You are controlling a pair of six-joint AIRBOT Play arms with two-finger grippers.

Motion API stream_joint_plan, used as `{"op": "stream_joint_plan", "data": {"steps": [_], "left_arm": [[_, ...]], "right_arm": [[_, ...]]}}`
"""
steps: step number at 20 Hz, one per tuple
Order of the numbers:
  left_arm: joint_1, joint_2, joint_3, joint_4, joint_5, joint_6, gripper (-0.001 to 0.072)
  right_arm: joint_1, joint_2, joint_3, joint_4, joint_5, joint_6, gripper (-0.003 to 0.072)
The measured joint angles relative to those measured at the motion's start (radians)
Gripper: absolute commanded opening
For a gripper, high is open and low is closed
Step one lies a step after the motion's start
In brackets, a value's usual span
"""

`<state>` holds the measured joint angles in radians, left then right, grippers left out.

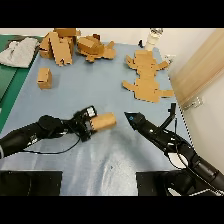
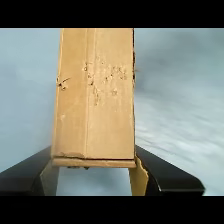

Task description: Fold the box.

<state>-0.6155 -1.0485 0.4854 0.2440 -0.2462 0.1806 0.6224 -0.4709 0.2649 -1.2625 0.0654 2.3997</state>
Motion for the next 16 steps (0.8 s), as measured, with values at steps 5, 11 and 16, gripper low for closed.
{"op": "stream_joint_plan", "data": {"steps": [5, 11, 16], "left_arm": [[0.0, 0.061, -0.002, -0.146, 0.565, -0.032, 0.0298], [0.101, 0.074, -0.05, -0.396, 1.059, 0.13, 0.0298], [0.313, 0.076, -0.068, -0.549, 0.97, 0.191, 0.0297]], "right_arm": [[-0.047, 0.018, 0.0, -0.042, 0.005, -0.001, 0.0005], [-0.059, 0.022, 0.0, -0.082, 0.024, -0.001, 0.0006], [-0.06, 0.022, 0.0, -0.1, 0.034, -0.001, 0.0005]]}}
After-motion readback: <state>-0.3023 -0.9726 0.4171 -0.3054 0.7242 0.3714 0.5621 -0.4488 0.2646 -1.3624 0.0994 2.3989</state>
